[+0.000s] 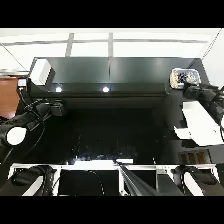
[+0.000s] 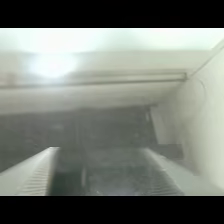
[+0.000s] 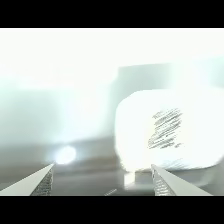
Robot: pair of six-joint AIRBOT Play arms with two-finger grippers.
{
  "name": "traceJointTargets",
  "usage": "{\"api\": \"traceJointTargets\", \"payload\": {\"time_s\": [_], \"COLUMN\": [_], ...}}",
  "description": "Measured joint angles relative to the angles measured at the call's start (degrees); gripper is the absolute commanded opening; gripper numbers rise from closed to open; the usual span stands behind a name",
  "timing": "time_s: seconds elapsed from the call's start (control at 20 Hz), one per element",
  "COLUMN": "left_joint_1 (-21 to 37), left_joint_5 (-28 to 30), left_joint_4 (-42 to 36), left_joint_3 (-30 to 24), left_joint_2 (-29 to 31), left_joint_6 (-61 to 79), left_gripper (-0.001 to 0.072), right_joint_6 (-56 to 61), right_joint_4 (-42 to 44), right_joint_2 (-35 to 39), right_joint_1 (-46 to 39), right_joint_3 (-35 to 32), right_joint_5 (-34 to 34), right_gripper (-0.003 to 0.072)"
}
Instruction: Fold the box and place the chain.
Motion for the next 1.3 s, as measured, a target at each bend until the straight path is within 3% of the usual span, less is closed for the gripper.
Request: {"api": "traceJointTargets", "payload": {"time_s": [0.15, 0.3, 0.45, 0.6, 0.75, 0.9, 1.25, 1.3], "left_joint_1": [-0.22, -0.35, -0.39, -0.39, -0.39, -0.39, -0.39, -0.39], "left_joint_5": [0.52, 0.09, -1.09, -2.05, -2.99, -3.28, -3.45, -3.45], "left_joint_4": [-0.9, -1.36, -1.49, -1.55, -1.88, -2.38, -2.78, -2.8], "left_joint_3": [0.0, 0.0, 0.0, 0.0, 0.0, 0.0, 0.0, 0.0], "left_joint_2": [-1.75, -2.43, -2.67, -2.82, -2.82, -2.82, -2.82, -2.82], "left_joint_6": [0.07, 0.13, 0.13, 0.13, 0.13, 0.13, 0.13, 0.13], "left_gripper": [0.0712, 0.0712, 0.0712, 0.0712, 0.0712, 0.0712, 0.0712, 0.0712], "right_joint_6": [-0.81, 0.9, 4.04, 3.98, 2.84, -0.02, -5.07, -5.99], "right_joint_4": [0.83, 1.14, 1.09, -0.52, -8.2, -15.23, -20.7, -20.61], "right_joint_2": [-5.92, -14.8, -25.55, -35.28, -41.77, -44.89, -47.36, -47.78], "right_joint_1": [-9.49, -25.07, -41.68, -52.37, -56.11, -56.94, -57.37, -57.35], "right_joint_3": [2.89, 9.44, 18.49, 27.36, 33.46, 36.65, 38.69, 38.8], "right_joint_5": [-1.92, 4.22, 17.99, 34.91, 47.08, 52.39, 53.53, 54.53], "right_gripper": [0.0713, 0.0713, 0.0713, 0.0713, 0.0712, 0.0711, 0.071, 0.0682]}}
